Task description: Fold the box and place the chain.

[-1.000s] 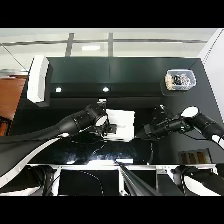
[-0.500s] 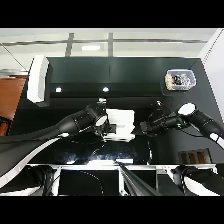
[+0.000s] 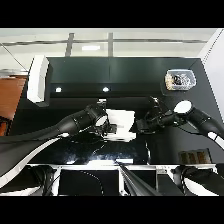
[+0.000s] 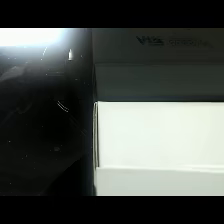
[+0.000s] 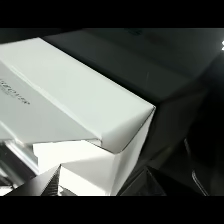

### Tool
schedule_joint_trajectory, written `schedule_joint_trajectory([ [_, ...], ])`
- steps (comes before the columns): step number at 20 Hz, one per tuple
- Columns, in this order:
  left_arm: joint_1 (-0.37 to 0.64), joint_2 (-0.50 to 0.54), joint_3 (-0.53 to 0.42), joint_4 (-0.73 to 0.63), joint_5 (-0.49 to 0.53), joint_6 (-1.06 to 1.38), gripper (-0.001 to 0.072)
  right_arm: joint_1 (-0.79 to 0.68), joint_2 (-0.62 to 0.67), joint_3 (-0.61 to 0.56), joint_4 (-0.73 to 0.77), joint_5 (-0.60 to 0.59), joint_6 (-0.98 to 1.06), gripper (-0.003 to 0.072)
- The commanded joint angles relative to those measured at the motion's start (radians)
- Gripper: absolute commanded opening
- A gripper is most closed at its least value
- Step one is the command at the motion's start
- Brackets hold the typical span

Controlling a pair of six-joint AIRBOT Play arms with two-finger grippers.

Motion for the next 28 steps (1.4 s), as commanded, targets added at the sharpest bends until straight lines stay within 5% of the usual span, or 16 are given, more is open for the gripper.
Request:
schedule_joint_trajectory([
  [1,0.000,0.000,0.001,0.000,0.001,0.002,0.0028,0.092,0.000,0.006,-0.054,-0.087,0.099,0.0565],
  [7,0.000,0.000,0.001,0.000,0.001,0.002,0.0028,0.203,0.000,0.060,-0.214,-0.156,0.325,0.0527],
  [9,0.000,0.000,0.001,0.000,0.000,0.002,0.0028,0.250,0.000,0.098,-0.323,-0.175,0.444,0.0469],
  [15,0.000,0.000,0.001,0.000,0.001,0.002,0.0028,0.385,-0.003,0.174,-0.635,-0.137,0.764,0.0461],
  [16,0.000,0.000,0.001,0.000,0.001,0.002,0.0028,0.400,-0.007,0.184,-0.679,-0.110,0.795,0.0353],
  [28,0.000,0.000,0.001,0.000,0.001,0.002,0.0028,0.468,-0.051,0.196,-0.712,-0.060,0.958,0.0352],
])
